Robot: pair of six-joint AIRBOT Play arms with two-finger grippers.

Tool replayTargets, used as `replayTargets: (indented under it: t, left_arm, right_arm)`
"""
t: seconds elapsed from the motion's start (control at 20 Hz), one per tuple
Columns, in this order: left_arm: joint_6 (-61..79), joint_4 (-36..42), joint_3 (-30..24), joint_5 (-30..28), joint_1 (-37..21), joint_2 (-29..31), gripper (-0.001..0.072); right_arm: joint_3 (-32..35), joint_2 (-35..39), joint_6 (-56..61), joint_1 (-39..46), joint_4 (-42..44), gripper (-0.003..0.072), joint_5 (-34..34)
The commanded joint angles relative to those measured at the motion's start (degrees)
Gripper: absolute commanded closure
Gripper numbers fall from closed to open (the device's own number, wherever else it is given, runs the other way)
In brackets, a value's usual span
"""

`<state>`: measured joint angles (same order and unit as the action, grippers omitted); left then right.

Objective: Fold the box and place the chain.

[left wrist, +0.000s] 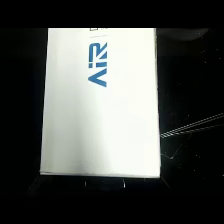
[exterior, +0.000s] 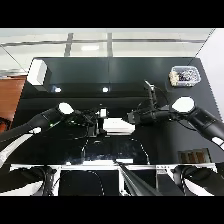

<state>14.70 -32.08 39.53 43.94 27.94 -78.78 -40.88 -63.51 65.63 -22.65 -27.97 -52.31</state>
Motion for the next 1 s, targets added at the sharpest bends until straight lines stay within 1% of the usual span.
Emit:
replayTargets:
  t: [0.0,0.1,0.2,0.35,0.5,0.75,0.85,0.95]
  left_arm:
    - [0.0,0.0,0.0,0.0,0.0,0.0,0.0329]
    - [0.0,0.0,0.0,0.0,0.0,0.0,0.0329]
    - [0.0,0.0,0.0,0.0,0.0,0.0,0.0329]
    - [0.0,0.0,0.0,0.0,0.0,0.0,0.0328]
    - [0.0,0.0,0.0,0.0,0.0,0.0,0.0328]
    - [0.0,0.0,0.0,0.0,0.0,0.0,0.0328]
    - [0.0,0.0,0.0,0.0,0.0,0.0,0.0328]
    - [-0.3,0.0,0.0,0.0,0.0,0.0,0.0329]
  right_arm:
    - [0.6,-4.9,2.4,0.0,3.9,0.0671,-2.2]
    - [0.6,-7.5,2.4,0.0,3.7,0.0671,-2.3]
    - [0.6,-9.0,2.4,0.0,3.3,0.0671,-0.3]
    - [0.6,-10.4,3.5,0.0,-0.7,0.0671,0.5]
    - [0.6,-10.8,4.7,0.0,-3.3,0.0671,0.7]
    - [0.6,-10.8,4.7,0.0,-3.6,0.0671,1.1]
    - [0.5,-10.7,4.4,0.2,-2.4,0.0671,0.0]
    - [-0.7,-9.5,3.0,1.6,-1.0,0.0671,-4.7]
